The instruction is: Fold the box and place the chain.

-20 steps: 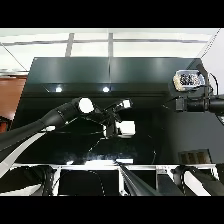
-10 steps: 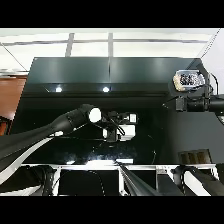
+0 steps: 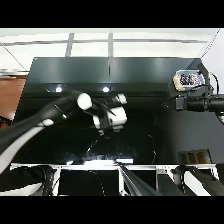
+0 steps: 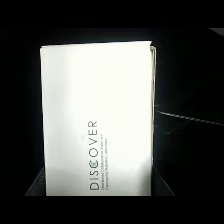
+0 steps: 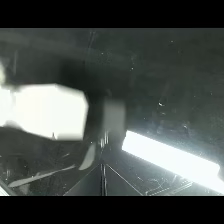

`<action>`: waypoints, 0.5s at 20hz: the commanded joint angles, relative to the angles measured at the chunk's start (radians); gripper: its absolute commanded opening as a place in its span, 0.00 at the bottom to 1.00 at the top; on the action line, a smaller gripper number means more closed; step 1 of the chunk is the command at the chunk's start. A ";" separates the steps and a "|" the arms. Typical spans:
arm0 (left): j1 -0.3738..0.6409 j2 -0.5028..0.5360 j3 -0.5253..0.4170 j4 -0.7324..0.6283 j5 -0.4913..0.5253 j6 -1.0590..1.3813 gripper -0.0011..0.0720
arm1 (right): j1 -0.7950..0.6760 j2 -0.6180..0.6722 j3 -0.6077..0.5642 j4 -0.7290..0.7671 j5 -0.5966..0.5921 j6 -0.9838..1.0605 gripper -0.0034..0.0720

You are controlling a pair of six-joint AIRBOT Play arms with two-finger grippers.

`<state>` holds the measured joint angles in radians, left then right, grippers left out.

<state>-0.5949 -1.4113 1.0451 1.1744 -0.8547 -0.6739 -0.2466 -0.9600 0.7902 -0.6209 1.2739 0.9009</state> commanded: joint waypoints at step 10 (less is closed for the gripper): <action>0.858 -0.314 0.511 0.198 -0.011 -0.383 0.37 | -0.001 0.001 0.000 0.035 -0.053 0.051 0.07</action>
<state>0.1329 -1.5990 1.3949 1.3617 -0.8272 -1.0164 -0.2466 -0.9600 0.7902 -0.6018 1.2469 0.9379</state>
